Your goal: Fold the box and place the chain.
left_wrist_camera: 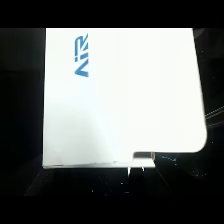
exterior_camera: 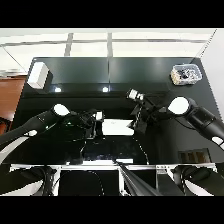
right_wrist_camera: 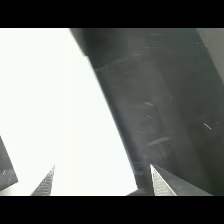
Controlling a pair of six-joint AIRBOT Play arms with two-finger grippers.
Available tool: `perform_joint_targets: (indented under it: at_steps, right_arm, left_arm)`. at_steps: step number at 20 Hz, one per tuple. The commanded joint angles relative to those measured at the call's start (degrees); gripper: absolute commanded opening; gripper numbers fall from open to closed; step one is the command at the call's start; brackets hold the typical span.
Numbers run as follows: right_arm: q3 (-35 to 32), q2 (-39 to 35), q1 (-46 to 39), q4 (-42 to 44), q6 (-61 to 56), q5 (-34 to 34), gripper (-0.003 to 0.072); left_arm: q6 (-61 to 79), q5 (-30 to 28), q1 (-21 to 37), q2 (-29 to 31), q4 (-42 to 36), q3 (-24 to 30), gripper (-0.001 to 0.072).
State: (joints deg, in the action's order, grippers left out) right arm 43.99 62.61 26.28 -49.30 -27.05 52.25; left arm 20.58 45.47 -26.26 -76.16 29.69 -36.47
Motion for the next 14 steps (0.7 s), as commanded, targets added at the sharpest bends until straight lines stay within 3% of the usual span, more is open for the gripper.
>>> perform_joint_targets:
  at_steps: [1, 13, 14]
  right_arm:
    - [0.07, 0.04, 3.19, -0.33, 9.25, 0.63, 0.0703]
    - [0.04, 0.04, 3.48, -0.33, 12.09, -0.42, 0.07]
    - [0.04, 0.04, 3.48, -0.46, 11.82, -0.33, 0.0528]
  left_arm:
    - [-0.02, -0.04, 0.0, -0.04, 0.02, 0.0, 0.0407]
    - [-0.02, -0.04, 0.0, -0.04, 0.0, 0.0, 0.0407]
    - [-0.02, -0.02, 0.0, -0.04, 0.02, 0.0, 0.0407]
